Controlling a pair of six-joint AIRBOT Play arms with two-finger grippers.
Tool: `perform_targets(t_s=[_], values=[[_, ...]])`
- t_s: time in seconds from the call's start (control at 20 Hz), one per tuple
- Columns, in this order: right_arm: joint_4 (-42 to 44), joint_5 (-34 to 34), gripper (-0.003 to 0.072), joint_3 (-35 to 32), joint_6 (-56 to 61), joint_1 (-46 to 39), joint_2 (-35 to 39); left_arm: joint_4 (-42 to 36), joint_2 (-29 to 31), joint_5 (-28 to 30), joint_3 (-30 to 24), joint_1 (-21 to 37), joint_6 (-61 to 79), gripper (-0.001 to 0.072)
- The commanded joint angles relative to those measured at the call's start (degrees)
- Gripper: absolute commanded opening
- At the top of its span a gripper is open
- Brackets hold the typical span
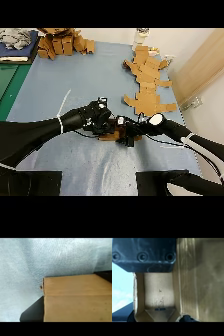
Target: Fold the box.
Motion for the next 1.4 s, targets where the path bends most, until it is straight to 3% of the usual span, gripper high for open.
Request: perform_targets(t_s=[0.0, 0.1, 0.2, 0.4, 0.65, 1.0, 1.2, 1.25, 1.3, 1.35], values=[[0.0, 0.0, 0.0606, 0.0, 0.0, 0.0, 0.0, 0.3, 0.0, 0.0, 0.0, -0.1, 0.2, 0.0014], [0.0, 0.0, 0.0606, 0.0, 0.0, 0.0, 0.0, 0.5, 0.0, -0.5, 0.0, -0.1, 0.2, 0.0017], [0.0, 0.0, 0.0606, 0.0, 0.0, 0.0, 0.0, 0.7, 0.0, -0.6, 0.1, -0.1, 0.0, 0.0418], [0.0, 0.0, 0.0606, 0.0, 0.0, 0.0, 0.0, 0.7, 0.0, -1.2, 0.1, -0.1, 0.0, 0.0419], [0.0, 0.0, 0.0606, 0.0, 0.0, 0.0, 0.0, 1.0, 1.3, -2.7, 0.1, -0.1, 0.0, 0.0419], [0.0, 0.0, 0.0606, 0.0, 0.0, 0.0, 0.0, 3.7, 10.7, -5.4, 0.0, -0.1, 1.8, 0.0419], [0.0, 0.0, 0.0606, 0.0, 0.0, 0.0, 0.0, 6.0, 13.4, -16.0, 0.0, -0.1, 2.8, 0.0417], [0.0, -0.1, 0.0606, 0.0, 0.0, 0.0, 0.0, 7.0, 13.8, -18.9, -0.2, -0.2, 4.0, 0.0285], [0.0, 0.0, 0.0606, 0.0, 0.0, 0.0, 0.0, 8.4, 14.3, -21.7, -0.6, -0.3, 6.3, 0.0014], [0.0, 0.0, 0.0606, 0.0, 0.0, 0.0, 0.0, 10.7, 15.1, -22.9, -1.7, -0.8, 9.3, 0.0015]])
